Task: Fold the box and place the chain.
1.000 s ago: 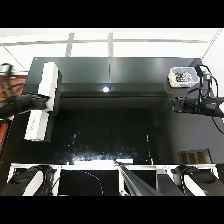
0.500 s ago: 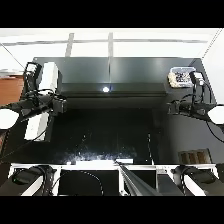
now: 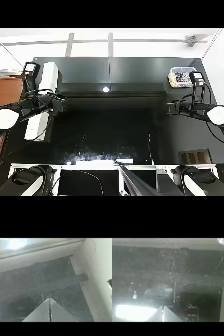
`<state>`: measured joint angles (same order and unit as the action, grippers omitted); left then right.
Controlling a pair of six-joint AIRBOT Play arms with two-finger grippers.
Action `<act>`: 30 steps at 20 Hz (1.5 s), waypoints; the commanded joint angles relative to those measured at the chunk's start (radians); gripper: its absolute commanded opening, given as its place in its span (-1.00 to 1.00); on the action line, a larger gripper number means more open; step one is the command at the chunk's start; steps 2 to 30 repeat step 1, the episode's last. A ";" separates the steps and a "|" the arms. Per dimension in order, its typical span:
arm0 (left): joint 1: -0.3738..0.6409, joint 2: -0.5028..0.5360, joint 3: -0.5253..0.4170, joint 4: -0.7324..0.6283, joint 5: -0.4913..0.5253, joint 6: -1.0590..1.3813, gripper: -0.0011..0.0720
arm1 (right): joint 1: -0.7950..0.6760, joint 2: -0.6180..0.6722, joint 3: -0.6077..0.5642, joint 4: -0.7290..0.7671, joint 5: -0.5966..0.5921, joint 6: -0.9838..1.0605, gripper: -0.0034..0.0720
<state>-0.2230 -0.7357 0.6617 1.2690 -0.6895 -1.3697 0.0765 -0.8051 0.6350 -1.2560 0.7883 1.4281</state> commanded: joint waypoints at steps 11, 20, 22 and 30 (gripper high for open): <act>0.000 0.000 0.001 0.002 0.002 -0.003 -0.89 | 0.000 0.000 -0.001 0.000 0.000 0.000 -0.81; 0.000 0.000 0.001 0.002 0.002 -0.003 -0.89 | 0.000 0.000 -0.001 0.000 0.000 0.000 -0.81; 0.000 0.000 0.001 0.002 0.002 -0.003 -0.89 | 0.000 0.000 -0.001 0.000 0.000 0.000 -0.81; 0.000 0.000 0.001 0.002 0.002 -0.003 -0.89 | 0.000 0.000 -0.001 0.000 0.000 0.000 -0.81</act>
